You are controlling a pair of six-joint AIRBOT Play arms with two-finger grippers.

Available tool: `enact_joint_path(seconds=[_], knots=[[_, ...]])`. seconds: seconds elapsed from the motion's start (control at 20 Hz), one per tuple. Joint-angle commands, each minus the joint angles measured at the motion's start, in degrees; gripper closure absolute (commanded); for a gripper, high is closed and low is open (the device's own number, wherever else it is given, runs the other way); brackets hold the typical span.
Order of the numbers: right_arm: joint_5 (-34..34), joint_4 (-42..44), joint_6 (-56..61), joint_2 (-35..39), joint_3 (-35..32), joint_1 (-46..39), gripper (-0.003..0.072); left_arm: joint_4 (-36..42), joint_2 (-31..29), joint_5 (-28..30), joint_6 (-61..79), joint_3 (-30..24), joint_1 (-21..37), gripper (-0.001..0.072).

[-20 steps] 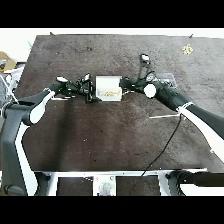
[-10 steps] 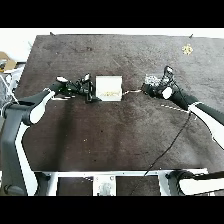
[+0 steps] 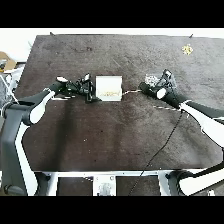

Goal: Fold the box and place the chain.

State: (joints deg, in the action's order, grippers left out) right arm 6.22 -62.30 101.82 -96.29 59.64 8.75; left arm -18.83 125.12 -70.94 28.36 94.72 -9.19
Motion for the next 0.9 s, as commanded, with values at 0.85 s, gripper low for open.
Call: enact_joint_path(seconds=[0.85], knots=[[-5.81,-9.90,-1.64,21.22,5.57,24.15,0.0682,0.00,0.00,0.02,0.02,-0.02,0.00,0.0486]])
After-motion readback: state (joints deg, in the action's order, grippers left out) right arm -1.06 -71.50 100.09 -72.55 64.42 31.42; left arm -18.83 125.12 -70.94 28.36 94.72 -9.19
